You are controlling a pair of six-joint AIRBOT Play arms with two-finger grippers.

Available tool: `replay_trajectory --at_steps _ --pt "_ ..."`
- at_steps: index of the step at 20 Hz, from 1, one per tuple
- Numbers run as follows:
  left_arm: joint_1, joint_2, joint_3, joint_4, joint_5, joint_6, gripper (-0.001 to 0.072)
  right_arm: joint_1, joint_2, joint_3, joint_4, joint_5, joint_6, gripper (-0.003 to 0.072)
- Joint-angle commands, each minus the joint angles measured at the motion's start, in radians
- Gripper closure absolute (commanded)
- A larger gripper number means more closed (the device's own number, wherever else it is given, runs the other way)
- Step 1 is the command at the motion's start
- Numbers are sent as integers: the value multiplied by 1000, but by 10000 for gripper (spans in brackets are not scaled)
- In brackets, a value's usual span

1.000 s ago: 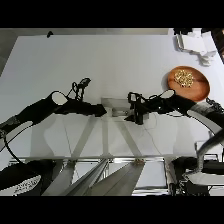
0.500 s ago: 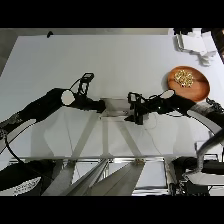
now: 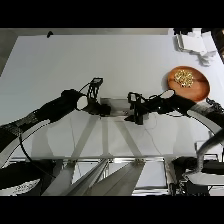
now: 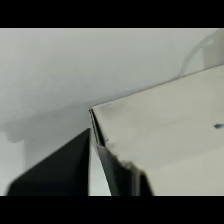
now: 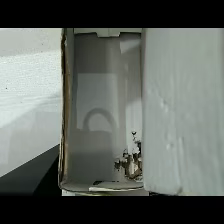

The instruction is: Fold the box and place the chain.

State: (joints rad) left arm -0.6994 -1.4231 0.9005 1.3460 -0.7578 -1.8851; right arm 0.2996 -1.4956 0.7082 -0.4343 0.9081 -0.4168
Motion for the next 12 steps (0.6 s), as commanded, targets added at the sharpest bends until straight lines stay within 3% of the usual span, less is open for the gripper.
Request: replay_trajectory --at_steps 1,6,7,8,9,12 --pt "-27 -18 6 52 21 -101 703 0 0 0 1 0 0 252" --pt "-16 -16 7 7 20 -101 668 0 0 0 1 0 0 252" --pt "-9 -11 7 -8 20 -97 556 0 0 0 1 0 0 252" --pt "2 0 7 -27 14 -80 338 0 0 0 1 0 0 252" --pt "18 16 7 -53 2 -42 174 0 0 0 1 0 0 252" --pt "89 87 7 -127 -69 127 143 0 0 0 1 0 0 252"
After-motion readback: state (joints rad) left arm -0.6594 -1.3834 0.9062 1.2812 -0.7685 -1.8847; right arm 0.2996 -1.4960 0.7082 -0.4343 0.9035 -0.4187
